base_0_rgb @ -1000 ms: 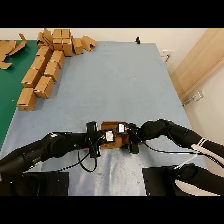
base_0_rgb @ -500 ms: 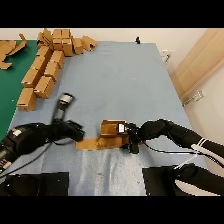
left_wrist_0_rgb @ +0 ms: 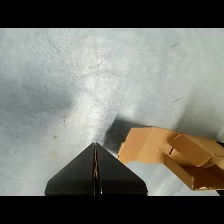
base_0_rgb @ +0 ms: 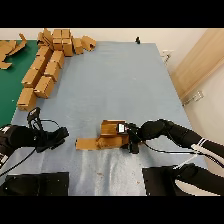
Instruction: Fold the box.
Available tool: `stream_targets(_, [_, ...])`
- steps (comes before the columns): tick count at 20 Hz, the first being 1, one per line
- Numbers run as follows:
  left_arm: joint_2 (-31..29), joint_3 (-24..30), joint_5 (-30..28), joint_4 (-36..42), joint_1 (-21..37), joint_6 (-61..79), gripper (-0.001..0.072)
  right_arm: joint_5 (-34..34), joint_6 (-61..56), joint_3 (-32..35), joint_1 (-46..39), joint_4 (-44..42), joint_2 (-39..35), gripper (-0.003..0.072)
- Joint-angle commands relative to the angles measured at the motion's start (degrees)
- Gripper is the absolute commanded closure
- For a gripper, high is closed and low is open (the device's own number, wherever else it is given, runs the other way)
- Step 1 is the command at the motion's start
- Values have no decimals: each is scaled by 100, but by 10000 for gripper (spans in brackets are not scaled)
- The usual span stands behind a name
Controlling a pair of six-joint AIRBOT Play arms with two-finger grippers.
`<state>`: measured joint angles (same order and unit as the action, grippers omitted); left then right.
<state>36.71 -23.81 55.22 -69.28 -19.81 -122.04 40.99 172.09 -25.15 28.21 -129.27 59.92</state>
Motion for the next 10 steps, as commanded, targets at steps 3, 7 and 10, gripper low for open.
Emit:
stream_targets(3, [293, 372, -216, 826, 50, 743, 697, -4, 0, 4, 2, -2, 2, 195])
stream_targets(7, [564, 442, -940, 1320, 48, 1510, 698, -4, 0, 4, 2, -2, 2, 195])
stream_targets(10, [876, 448, -990, 1572, 48, 1974, 697, -4, 0, 4, 2, 0, 2, 195])
